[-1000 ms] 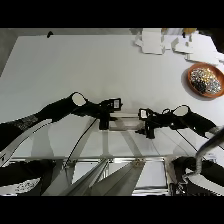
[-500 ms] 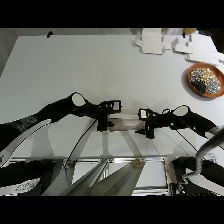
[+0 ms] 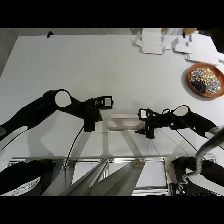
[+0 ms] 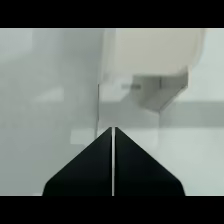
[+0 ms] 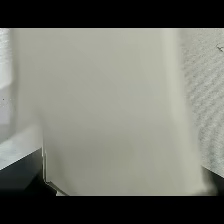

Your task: Fold the box and place the chain.

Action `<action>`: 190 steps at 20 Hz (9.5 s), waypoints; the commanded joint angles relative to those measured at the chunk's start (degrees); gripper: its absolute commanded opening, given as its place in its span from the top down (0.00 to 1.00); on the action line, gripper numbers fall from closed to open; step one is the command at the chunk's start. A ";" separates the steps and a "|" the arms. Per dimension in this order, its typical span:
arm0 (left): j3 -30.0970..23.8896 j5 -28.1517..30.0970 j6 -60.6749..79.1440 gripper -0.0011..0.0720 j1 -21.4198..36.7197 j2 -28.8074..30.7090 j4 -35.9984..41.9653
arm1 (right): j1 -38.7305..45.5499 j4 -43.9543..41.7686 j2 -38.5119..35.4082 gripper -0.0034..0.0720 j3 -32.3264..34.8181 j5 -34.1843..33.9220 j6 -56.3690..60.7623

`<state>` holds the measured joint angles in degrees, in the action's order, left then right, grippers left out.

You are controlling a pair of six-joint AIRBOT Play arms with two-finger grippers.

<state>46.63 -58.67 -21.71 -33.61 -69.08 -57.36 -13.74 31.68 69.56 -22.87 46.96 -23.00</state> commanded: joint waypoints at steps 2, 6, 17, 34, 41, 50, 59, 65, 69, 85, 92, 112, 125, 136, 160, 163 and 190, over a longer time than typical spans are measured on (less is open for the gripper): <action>0.04 -9.49 -5.35 0.98 -3.19 6.71 -3.34 | 0.00 0.00 0.00 0.51 0.02 0.02 0.00; 0.04 2.29 -5.38 0.98 -12.81 5.46 -0.87 | 0.00 0.00 0.00 0.51 0.02 0.04 0.00; 0.02 36.33 -10.54 0.98 -11.72 -3.96 3.30 | 0.00 0.00 0.00 0.51 0.02 0.04 0.00; -0.04 10.56 -10.47 0.96 -2.71 6.03 -2.47 | 0.00 0.00 0.00 0.51 0.02 0.04 0.00; -9.99 9.44 5.09 0.53 1.33 6.69 -2.49 | 0.00 -0.02 0.00 0.51 0.02 0.04 0.00; -13.31 19.39 26.84 0.53 1.29 -0.37 8.96 | 0.00 0.00 0.00 0.51 0.02 0.13 0.00; -13.33 20.57 26.84 0.53 0.96 -4.68 8.90 | 0.00 0.00 0.00 0.51 0.02 0.15 0.00; -13.31 19.58 26.86 0.51 1.01 1.16 9.38 | 0.00 0.00 0.00 0.51 0.02 0.15 0.00; -13.31 18.01 30.67 0.51 0.63 1.99 14.47 | 0.00 0.00 0.00 0.51 0.02 0.15 0.00; -13.31 21.42 36.13 0.56 -3.63 -1.99 18.01 | 0.00 0.00 0.00 0.51 0.02 0.17 0.00; -13.31 23.37 37.16 0.64 -3.65 -1.99 21.99 | 0.00 -0.02 0.00 0.51 0.02 0.17 0.00; -13.31 17.35 31.91 0.58 -0.20 -1.44 18.14 | 0.00 0.00 0.00 0.51 0.02 0.17 0.00; -13.31 16.85 32.00 0.77 -3.21 -1.60 22.18 | 0.00 -0.02 0.00 0.51 0.02 0.20 0.00; -13.31 19.54 31.98 0.77 -4.42 -2.19 26.05 | 0.00 0.00 0.00 0.51 0.02 0.20 0.00; -13.29 23.26 31.47 0.26 -6.14 -6.12 32.44 | 0.00 -0.02 0.00 0.51 0.02 0.17 0.00; -13.29 22.16 24.13 0.80 -5.90 -4.66 27.78 | 0.00 0.00 0.00 0.51 0.02 0.17 0.00; -18.80 17.90 -53.22 0.98 2.27 0.35 20.04 | 0.00 0.00 0.00 0.51 0.02 0.17 0.00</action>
<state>27.97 -43.46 -79.13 -27.99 -65.69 -46.68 -13.76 31.68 69.58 -22.85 47.13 -23.00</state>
